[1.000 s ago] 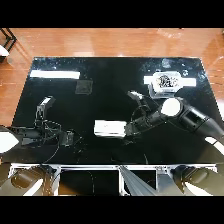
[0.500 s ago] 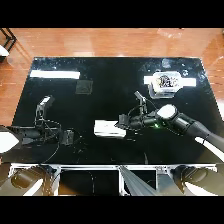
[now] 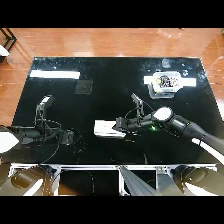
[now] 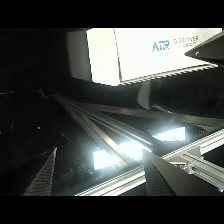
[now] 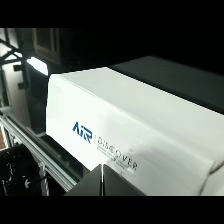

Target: Fold the box and place the chain.

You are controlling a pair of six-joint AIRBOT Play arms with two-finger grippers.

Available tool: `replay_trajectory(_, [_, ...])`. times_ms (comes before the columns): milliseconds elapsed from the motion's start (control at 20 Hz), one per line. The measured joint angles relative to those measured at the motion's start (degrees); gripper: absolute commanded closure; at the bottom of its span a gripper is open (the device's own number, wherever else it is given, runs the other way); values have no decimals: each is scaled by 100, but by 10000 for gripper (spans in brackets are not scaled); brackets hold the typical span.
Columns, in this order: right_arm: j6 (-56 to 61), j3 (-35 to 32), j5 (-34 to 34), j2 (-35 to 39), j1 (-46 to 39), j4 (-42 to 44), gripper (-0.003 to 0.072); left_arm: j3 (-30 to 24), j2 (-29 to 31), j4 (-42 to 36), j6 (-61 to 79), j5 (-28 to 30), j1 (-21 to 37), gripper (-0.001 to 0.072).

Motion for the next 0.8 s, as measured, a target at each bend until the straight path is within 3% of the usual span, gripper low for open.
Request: replay_trajectory(800, [107, 0, -96, -175, 17, -625, 667, 0, -70, -17, 2, 0, 0, 71])
